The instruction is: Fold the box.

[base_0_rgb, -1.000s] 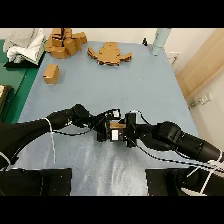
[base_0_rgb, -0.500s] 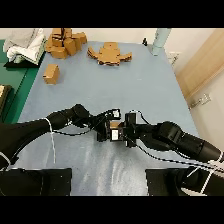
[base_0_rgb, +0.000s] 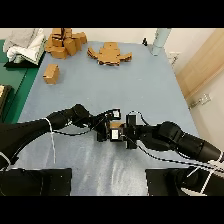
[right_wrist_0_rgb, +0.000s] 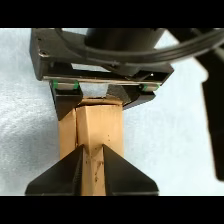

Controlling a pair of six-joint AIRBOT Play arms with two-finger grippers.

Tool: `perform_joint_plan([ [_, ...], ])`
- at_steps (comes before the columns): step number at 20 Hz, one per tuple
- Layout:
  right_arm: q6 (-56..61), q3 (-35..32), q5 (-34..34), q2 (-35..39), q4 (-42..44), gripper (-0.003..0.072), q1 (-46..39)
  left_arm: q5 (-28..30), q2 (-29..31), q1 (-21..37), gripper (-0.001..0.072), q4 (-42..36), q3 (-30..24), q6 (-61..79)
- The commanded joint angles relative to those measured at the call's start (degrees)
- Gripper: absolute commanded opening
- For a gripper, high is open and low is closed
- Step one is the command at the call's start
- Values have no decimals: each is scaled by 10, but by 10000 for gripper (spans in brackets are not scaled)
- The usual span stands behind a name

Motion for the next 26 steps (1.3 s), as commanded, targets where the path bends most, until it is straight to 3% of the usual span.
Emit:
perform_joint_plan([
  [1,0,0,-8,-3,14,189,1,0,0,0,507,0,0,0],
  [10,0,0,-8,-12,20,191,1,0,0,0,507,0,0,0],
  [12,0,0,-8,-5,20,473,0,0,0,0,507,0,0,0],
  [26,0,0,-9,32,18,449,0,0,0,0,507,0,0,0],
])
